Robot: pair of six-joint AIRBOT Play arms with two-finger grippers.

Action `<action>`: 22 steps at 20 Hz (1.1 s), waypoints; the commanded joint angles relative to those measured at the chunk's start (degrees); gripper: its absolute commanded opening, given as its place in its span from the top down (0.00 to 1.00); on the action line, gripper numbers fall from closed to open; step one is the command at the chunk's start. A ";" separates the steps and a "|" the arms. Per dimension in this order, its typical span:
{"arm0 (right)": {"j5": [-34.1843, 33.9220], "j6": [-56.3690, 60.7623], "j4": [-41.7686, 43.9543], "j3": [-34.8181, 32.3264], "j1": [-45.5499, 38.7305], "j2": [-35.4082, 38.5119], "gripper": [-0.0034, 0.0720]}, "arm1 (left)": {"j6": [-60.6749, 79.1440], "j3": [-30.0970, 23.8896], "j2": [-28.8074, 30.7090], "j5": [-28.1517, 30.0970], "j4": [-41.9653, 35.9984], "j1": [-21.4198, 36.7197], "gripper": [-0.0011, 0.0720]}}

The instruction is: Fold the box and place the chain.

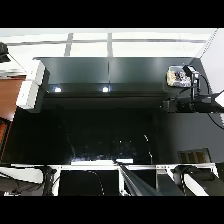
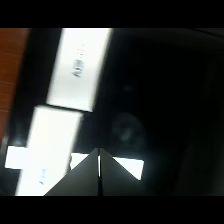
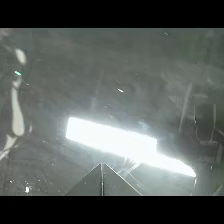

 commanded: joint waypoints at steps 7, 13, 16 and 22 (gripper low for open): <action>-13.53 -1.27 -7.50 -0.85 5.53 -0.07 0.93 | 0.74 -61.81 46.03 34.42 -3.41 -17.11 0.95; -13.55 -1.27 -7.23 -0.85 5.60 -0.07 0.93 | 0.74 -81.64 66.71 36.74 -1.36 -18.73 0.94; -13.53 -1.27 -7.23 -0.85 5.60 -0.07 0.93 | 0.74 -82.25 70.31 36.63 -1.88 -18.73 0.94; -13.53 -1.27 -7.23 -0.85 5.60 -0.07 0.93 | 0.74 -82.25 70.69 36.63 -2.03 -18.73 0.94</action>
